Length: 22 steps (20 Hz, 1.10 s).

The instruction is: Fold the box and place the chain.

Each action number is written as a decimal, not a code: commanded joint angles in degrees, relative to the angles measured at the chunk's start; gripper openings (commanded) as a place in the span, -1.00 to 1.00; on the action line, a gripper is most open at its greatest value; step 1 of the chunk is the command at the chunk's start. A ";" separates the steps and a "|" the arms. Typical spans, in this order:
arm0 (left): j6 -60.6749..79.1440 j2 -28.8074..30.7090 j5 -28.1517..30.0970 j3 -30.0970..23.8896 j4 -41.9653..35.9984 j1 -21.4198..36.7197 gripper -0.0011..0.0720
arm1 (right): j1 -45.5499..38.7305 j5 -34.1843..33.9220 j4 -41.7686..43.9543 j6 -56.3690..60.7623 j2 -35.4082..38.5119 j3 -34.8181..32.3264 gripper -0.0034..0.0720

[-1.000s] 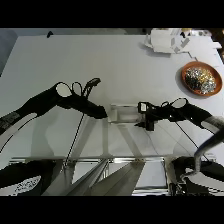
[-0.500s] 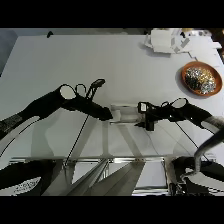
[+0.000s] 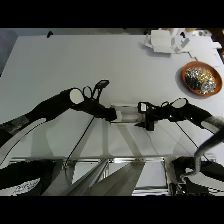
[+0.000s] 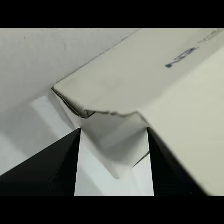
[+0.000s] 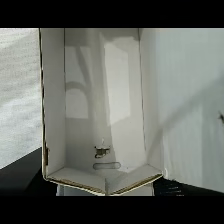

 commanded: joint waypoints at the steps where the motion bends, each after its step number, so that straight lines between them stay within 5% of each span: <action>1: -9.53 -2.71 0.37 3.76 6.38 -2.86 0.30 | 0.00 0.00 0.00 0.00 0.02 -0.02 -0.17; 9: -28.41 -5.53 -0.72 6.91 17.14 -6.45 0.30 | 0.00 0.02 0.02 0.00 0.02 -0.02 -0.17; 16: -42.38 -14.05 -14.62 18.82 29.38 -10.56 0.28 | 0.00 0.02 0.02 0.00 0.02 -0.02 -0.17; 22: -52.13 -15.91 -15.91 20.74 29.73 -10.64 0.03 | 0.00 0.02 0.00 0.00 0.02 -0.02 -0.17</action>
